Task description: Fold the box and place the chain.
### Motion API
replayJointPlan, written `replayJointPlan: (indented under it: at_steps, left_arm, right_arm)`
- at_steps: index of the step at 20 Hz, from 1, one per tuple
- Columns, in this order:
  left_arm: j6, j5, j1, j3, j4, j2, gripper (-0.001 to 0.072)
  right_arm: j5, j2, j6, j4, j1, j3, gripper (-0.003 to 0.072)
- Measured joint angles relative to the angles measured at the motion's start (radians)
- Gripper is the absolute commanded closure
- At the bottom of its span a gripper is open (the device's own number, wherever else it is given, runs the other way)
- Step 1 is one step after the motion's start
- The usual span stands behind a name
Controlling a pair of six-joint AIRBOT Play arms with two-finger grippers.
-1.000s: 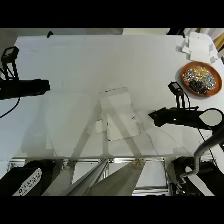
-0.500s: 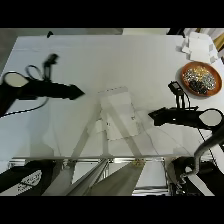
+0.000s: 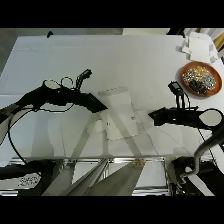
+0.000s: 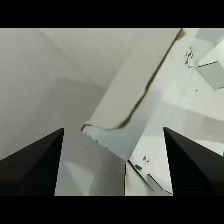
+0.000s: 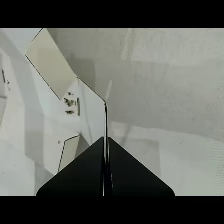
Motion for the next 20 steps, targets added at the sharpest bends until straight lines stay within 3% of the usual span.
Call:
replayJointPlan:
  at_steps: [2, 6, 11, 15, 16, 18, 19, 20]
  left_arm:
    - [0.040, -0.014, -0.010, 0.000, -0.010, -0.019, 0.0018]
    - [0.123, -0.056, -0.040, 0.000, -0.045, -0.050, 0.0135]
    - [0.187, -0.070, -0.069, 0.000, -0.093, -0.068, 0.0707]
    - [0.203, -0.054, -0.074, 0.000, -0.106, -0.069, 0.0704]
    - [0.204, -0.053, -0.075, 0.000, -0.106, -0.068, 0.0704]
    - [0.204, -0.032, -0.075, 0.006, -0.102, -0.061, 0.0704]
    - [0.204, -0.032, -0.075, 0.013, -0.086, -0.056, 0.0704]
    - [0.206, -0.041, -0.079, 0.025, -0.063, -0.048, 0.0704]
  right_arm:
    - [0.001, 0.000, 0.000, 0.000, 0.000, 0.000, 0.0675]
    - [0.001, 0.000, 0.000, 0.000, 0.000, 0.000, 0.0675]
    - [0.003, 0.000, 0.000, 0.000, 0.000, 0.000, 0.0675]
    - [0.014, 0.000, 0.000, 0.003, 0.000, 0.000, 0.0670]
    - [0.025, 0.000, 0.000, 0.002, 0.000, 0.000, 0.0618]
    - [0.061, 0.000, 0.000, 0.002, 0.000, 0.000, 0.0389]
    - [0.074, 0.000, 0.000, 0.007, 0.000, 0.000, 0.0344]
    - [0.085, 0.001, 0.000, 0.011, 0.000, 0.002, 0.0345]
